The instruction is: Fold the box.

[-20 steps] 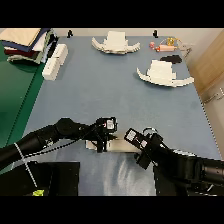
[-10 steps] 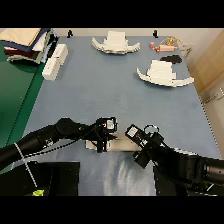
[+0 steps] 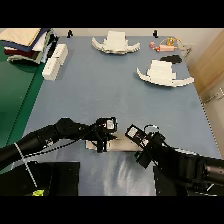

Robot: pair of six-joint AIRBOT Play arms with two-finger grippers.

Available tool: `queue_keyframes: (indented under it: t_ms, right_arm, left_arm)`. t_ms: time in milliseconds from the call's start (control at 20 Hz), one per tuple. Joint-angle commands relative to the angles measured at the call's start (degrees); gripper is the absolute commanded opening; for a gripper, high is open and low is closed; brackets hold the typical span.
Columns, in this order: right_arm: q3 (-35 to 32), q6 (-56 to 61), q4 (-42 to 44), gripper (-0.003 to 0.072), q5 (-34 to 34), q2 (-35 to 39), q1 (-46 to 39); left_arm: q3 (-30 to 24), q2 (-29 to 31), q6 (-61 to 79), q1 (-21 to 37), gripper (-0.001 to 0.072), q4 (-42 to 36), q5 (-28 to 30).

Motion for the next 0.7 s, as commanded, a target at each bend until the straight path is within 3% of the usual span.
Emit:
queue_keyframes:
  t_ms: [0,200,650]
  right_arm:
    - [0.02,-4.68,0.07,0.0720,-0.13,0.07,-1.01]
    - [-0.35,-15.65,3.50,0.0720,3.13,1.03,-5.99]
    - [-5.49,-69.83,42.29,0.0720,12.26,3.78,-34.12]
  left_arm:
    - [0.00,-0.04,0.00,-0.04,0.0016,0.00,0.00]
    - [0.00,-0.04,0.00,-0.04,0.0016,0.02,0.00]
    - [0.00,-0.04,0.00,-0.04,0.0016,0.02,0.00]
